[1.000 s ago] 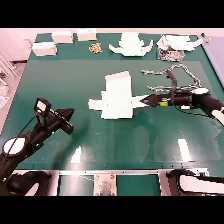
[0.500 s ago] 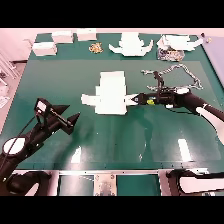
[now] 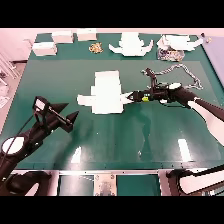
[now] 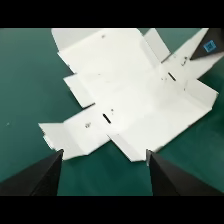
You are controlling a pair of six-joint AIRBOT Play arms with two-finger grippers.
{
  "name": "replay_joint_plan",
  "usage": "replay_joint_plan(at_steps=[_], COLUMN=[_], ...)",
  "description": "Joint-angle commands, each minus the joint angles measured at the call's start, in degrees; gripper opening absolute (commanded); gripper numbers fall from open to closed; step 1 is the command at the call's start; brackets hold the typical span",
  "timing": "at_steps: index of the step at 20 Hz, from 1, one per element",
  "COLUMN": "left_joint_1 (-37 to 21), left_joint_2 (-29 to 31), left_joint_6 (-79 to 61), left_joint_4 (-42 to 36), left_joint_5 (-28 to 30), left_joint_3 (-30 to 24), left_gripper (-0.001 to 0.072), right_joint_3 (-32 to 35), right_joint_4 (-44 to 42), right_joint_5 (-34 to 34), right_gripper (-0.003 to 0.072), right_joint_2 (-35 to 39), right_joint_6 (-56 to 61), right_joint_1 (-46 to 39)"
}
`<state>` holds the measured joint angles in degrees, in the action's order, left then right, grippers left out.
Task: Fold the box and place the chain.
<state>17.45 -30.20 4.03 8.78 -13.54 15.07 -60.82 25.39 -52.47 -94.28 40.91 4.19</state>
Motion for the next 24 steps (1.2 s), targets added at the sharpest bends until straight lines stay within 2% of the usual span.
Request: replay_joint_plan(at_steps=[1, 4, 8, 9, 12, 14, 16, 18, 22, 24], left_joint_1=[-0.07, -0.07, -0.07, -0.07, -0.07, -0.07, -0.50, -3.61, -14.56, -17.92], left_joint_2=[0.04, -0.92, -2.40, -2.36, -2.38, -3.43, -6.91, -11.85, -26.38, -32.72], left_joint_6=[0.63, -0.28, -1.53, -1.46, -1.51, -1.09, -1.31, -1.55, -1.51, -1.46], left_joint_4=[-0.02, 0.24, 0.22, 0.17, 0.22, 0.17, 0.22, 0.24, 0.22, 0.20], left_joint_5=[4.15, 8.28, 15.13, 15.26, 10.29, 10.32, 11.47, 6.67, -13.20, -17.11], left_joint_3=[3.85, 7.80, 8.55, 8.55, 8.55, 8.61, 9.51, 12.35, 22.32, 26.60], left_gripper=[0.0624, 0.0623, 0.0622, 0.0623, 0.0623, 0.0623, 0.0623, 0.0623, 0.0624, 0.0623], right_joint_3=[-0.44, -0.42, -0.44, -0.42, -0.42, -0.44, -0.44, -0.44, -0.44, -0.44], right_joint_4=[2.29, 2.29, 2.29, 2.29, 2.29, 2.29, 2.29, 2.32, 2.29, 2.32], right_joint_5=[0.24, 0.70, 1.68, 1.68, 1.90, 1.92, 2.08, 2.12, 2.32, 2.38], right_gripper=[-0.0004, -0.0004, -0.0003, -0.0004, -0.0003, -0.0003, -0.0003, -0.0002, -0.0002, -0.0002], right_joint_2=[-1.11, -1.14, -1.14, -1.14, -1.14, -1.14, -1.14, -1.14, -1.14, -1.14], right_joint_6=[1.18, 1.18, 2.62, 2.62, 2.62, 2.56, 2.01, 1.95, 1.95, 1.95], right_joint_1=[0.13, 0.13, 0.15, 0.26, 0.46, 0.50, 0.59, 0.59, 0.59, 0.59])
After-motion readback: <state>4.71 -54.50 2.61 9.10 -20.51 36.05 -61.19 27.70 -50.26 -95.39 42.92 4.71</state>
